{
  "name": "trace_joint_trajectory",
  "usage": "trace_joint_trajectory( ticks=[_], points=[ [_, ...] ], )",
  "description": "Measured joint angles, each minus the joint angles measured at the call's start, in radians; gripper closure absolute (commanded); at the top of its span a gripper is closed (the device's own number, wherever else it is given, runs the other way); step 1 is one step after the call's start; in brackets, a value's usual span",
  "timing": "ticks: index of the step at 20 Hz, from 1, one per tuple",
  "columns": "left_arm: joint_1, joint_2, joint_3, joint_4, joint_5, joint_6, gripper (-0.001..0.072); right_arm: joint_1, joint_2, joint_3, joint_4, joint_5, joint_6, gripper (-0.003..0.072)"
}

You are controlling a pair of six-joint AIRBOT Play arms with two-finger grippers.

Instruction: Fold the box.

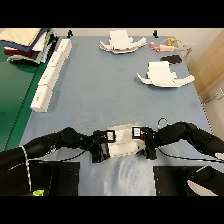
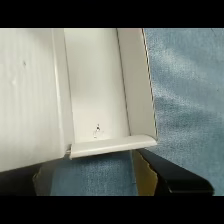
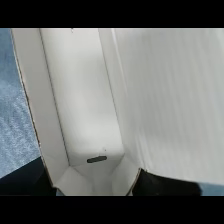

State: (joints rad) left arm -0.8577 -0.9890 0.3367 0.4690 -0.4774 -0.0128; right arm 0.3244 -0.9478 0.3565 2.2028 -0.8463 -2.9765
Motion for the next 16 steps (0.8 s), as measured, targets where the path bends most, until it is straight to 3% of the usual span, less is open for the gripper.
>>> trace_joint_trajectory(
  ticks=[7,16],
  points=[
    [0.045,0.005,0.006,0.005,0.046,-0.002,0.0011,0.000,0.000,0.001,0.000,0.018,0.002,0.0088],
    [0.056,0.012,0.010,0.066,0.011,-0.006,0.0011,0.000,0.000,0.002,0.000,0.003,-0.003,0.0088]
  ],
)
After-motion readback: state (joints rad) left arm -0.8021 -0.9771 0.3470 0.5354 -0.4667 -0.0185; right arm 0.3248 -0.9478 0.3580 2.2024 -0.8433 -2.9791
